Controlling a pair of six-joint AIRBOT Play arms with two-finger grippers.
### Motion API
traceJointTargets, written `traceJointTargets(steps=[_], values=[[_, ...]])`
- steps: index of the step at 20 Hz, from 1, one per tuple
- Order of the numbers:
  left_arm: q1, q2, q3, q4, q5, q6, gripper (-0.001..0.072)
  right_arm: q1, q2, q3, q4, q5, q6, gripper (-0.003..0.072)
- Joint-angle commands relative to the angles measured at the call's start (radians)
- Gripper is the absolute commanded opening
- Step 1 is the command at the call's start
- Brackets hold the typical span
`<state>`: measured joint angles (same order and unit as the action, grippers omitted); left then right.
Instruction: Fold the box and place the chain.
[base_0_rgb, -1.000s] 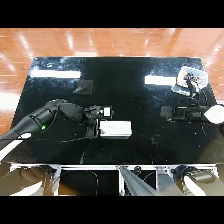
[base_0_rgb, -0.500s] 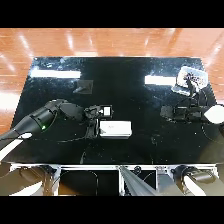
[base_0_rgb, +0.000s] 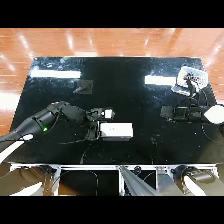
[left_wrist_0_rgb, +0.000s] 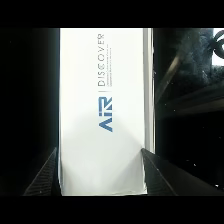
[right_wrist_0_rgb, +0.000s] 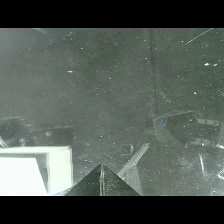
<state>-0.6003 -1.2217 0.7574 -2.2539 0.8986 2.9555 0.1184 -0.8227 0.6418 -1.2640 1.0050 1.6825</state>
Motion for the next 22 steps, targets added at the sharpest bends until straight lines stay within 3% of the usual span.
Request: traceJointTargets(steps=[1, 22], values=[[-0.003, 0.003, 0.0, 0.005, -0.013, -0.002, 0.0633, 0.0, 0.0, 0.001, -0.005, 0.001, 0.0, 0.0026], [0.013, 0.018, 0.016, 0.009, 0.026, -0.054, 0.0631, 0.0, 0.001, 0.001, -0.005, 0.009, 0.0, 0.0025]])
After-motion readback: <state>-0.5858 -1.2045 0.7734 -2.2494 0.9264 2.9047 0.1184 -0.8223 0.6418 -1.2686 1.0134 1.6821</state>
